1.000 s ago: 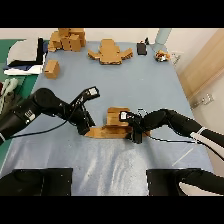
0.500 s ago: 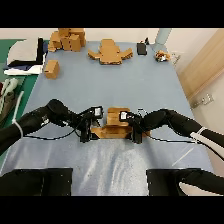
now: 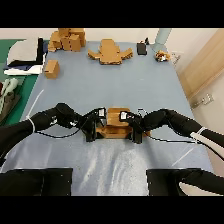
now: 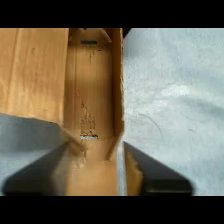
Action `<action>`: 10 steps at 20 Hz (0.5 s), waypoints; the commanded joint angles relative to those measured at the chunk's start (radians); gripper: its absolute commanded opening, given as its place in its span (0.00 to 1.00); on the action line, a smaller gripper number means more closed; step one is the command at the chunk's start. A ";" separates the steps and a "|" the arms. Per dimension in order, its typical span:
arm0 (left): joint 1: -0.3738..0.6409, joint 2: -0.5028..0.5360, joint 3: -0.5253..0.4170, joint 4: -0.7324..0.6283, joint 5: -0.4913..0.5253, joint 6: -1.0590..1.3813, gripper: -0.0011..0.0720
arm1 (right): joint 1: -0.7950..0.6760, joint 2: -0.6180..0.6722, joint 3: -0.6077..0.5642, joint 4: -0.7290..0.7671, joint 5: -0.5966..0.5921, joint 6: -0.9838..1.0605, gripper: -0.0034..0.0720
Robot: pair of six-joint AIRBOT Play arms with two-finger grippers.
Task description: Fold the box.
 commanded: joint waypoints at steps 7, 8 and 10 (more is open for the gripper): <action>-0.024 -0.035 0.013 -0.044 0.043 0.042 0.32 | 0.000 0.000 0.000 0.001 0.002 0.001 0.72; -0.024 -0.035 0.013 -0.047 0.042 0.042 0.32 | 0.000 0.000 0.000 0.001 0.002 0.001 0.72; -0.024 -0.035 0.013 -0.077 0.032 0.042 0.32 | 0.000 0.000 0.000 0.001 0.002 0.000 0.72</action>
